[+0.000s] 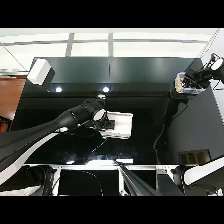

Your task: Fold the box and place the chain.

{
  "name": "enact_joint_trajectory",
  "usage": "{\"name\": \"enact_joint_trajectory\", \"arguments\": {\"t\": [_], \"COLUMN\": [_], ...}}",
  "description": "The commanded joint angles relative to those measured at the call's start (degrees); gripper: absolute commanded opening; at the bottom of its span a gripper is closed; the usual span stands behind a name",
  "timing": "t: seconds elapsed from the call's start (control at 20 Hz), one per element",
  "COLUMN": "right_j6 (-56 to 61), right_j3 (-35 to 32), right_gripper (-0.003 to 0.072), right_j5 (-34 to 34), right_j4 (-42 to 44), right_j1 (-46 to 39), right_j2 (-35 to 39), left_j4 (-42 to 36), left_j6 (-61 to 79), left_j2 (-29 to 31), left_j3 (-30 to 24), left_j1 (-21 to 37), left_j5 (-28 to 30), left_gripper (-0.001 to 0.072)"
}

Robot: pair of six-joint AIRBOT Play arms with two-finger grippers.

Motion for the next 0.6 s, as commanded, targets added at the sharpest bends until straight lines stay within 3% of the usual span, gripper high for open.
{"name": "enact_joint_trajectory", "arguments": {"t": [0.0, 0.05, 0.15, 0.35, 0.55], "right_j6": [-0.13, -0.28, -1.90, -8.83, -14.91], "right_j3": [0.76, 1.75, 4.48, 9.35, 9.38], "right_gripper": [0.0135, 0.0056, 0.0010, 0.0009, 0.0008], "right_j5": [-0.11, 0.79, 3.45, 9.29, 14.27], "right_j4": [-0.20, -0.20, -0.26, -0.22, 0.39], "right_j1": [0.00, 0.00, 0.00, 0.00, 0.04], "right_j2": [-0.85, -0.74, 0.04, 5.07, 14.82], "left_j4": [-0.04, -0.04, -0.07, -0.22, -0.26], "left_j6": [0.00, 0.00, 0.00, 0.00, 0.00], "left_j2": [-0.02, -0.02, -0.02, -0.02, -0.02], "left_j3": [0.00, 0.00, 0.00, 0.00, 0.00], "left_j1": [0.00, 0.00, 0.00, 0.00, 0.00], "left_j5": [-0.02, -0.04, -0.04, -0.02, -0.09], "left_gripper": [0.0026, 0.0026, 0.0026, 0.0026, 0.0026]}}
